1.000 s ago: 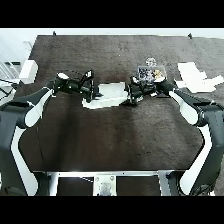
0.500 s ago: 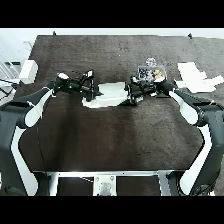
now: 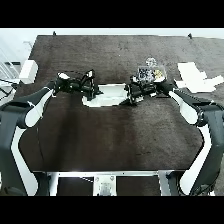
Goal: Fold the box and place the chain.
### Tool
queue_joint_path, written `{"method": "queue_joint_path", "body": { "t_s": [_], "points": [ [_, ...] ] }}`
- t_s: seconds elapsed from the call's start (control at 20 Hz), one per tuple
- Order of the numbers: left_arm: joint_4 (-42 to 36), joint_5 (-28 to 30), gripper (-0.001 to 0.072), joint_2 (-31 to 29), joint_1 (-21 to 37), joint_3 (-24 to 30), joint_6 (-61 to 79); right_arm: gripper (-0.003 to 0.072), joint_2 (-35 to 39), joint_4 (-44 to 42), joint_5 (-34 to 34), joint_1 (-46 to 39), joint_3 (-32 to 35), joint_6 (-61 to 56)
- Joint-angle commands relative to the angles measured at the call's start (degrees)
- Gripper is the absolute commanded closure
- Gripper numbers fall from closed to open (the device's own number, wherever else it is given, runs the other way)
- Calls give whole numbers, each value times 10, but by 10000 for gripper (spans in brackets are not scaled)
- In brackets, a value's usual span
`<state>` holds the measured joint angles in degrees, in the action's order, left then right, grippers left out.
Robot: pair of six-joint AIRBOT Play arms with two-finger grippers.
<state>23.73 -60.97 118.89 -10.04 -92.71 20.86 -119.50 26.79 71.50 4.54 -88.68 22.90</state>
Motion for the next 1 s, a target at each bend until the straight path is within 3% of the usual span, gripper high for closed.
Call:
{"method": "queue_joint_path", "body": {
  "t_s": [0.0,0.75,0.95],
  "points": [
    [-15,-17,690,0,0,0,2,-10,-10,3,-20,0,0,-1],
    [-15,-25,690,0,0,0,2,-34,-8,24,2,-2,-19,8],
    [-15,-25,690,0,0,0,2,-34,-8,42,46,-8,-40,-30]
  ]
}}
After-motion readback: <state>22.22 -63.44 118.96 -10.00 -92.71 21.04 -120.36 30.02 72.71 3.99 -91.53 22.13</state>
